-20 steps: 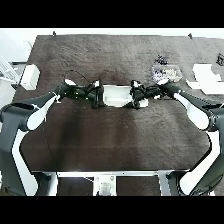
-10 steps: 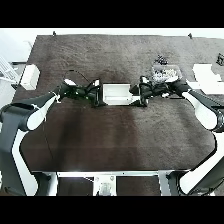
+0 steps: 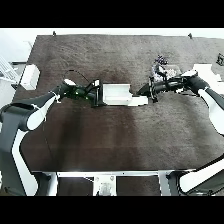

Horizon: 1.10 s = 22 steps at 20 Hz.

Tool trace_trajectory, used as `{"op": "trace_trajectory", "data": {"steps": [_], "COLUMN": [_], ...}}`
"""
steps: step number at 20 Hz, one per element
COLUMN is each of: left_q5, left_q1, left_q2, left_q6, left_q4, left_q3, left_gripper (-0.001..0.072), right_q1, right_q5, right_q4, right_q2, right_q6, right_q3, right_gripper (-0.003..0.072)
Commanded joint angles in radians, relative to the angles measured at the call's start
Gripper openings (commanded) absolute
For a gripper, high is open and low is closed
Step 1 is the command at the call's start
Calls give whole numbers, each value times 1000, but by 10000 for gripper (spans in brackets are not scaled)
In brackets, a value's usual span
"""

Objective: Fold the box and place the chain.

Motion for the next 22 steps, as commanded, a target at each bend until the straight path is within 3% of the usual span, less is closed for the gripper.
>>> {"op": "trace_trajectory", "data": {"steps": [1, 8, 13, 17, 22], "left_q5": [-1, -1, -1, -1, -1], "left_q1": [0, 0, 0, 0, 0], "left_q2": [0, 0, 0, 0, 0], "left_q6": [2, 2, 2, 2, 2], "left_q4": [1, 1, 1, 1, 1], "left_q3": [0, 0, 0, 0, 0], "left_gripper": [470, 470, 470, 470, 470], "right_q1": [37, 135, 138, 143, 155], "right_q5": [47, -230, -249, -249, -249], "right_q4": [112, 120, 98, -56, -150], "right_q2": [12, -17, -83, -163, -188], "right_q6": [100, 169, 247, 362, 375], "right_q3": [-11, 8, 120, 230, 250], "right_gripper": [6, 5, 5, 5, 4]}}
